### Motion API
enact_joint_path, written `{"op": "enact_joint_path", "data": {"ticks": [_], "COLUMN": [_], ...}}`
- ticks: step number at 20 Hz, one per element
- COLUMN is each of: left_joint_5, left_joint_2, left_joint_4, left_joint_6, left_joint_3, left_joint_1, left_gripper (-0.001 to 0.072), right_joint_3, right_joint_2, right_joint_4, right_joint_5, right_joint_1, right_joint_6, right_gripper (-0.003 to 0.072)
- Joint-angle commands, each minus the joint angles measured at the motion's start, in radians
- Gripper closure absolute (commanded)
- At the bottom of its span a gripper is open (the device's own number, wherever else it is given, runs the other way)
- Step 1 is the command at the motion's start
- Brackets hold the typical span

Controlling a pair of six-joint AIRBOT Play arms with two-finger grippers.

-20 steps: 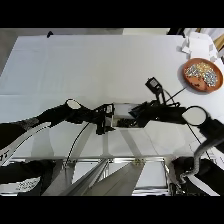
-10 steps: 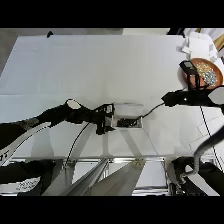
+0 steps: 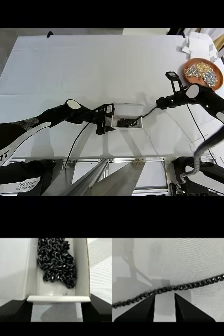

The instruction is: Fold the box and place the chain.

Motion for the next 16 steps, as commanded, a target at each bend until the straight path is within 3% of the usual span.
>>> {"op": "enact_joint_path", "data": {"ticks": [1,13,16], "left_joint_5": [0.0,0.0,0.0], "left_joint_2": [0.001,0.001,0.001], "left_joint_4": [0.0,0.0,0.0], "left_joint_6": [0.0,0.0,0.0], "left_joint_3": [0.0,0.0,0.0], "left_joint_1": [0.001,0.001,0.001], "left_gripper": [0.0574,0.0574,0.0574], "right_joint_3": [0.001,0.0,-0.001], "right_joint_2": [-0.034,-0.034,-0.034], "right_joint_4": [-0.09,-0.091,-0.099], "right_joint_5": [-0.022,-0.069,-0.068], "right_joint_1": [0.015,0.054,0.067], "right_joint_6": [0.071,0.088,0.088], "right_gripper": [0.0408,0.0411,0.0511]}}
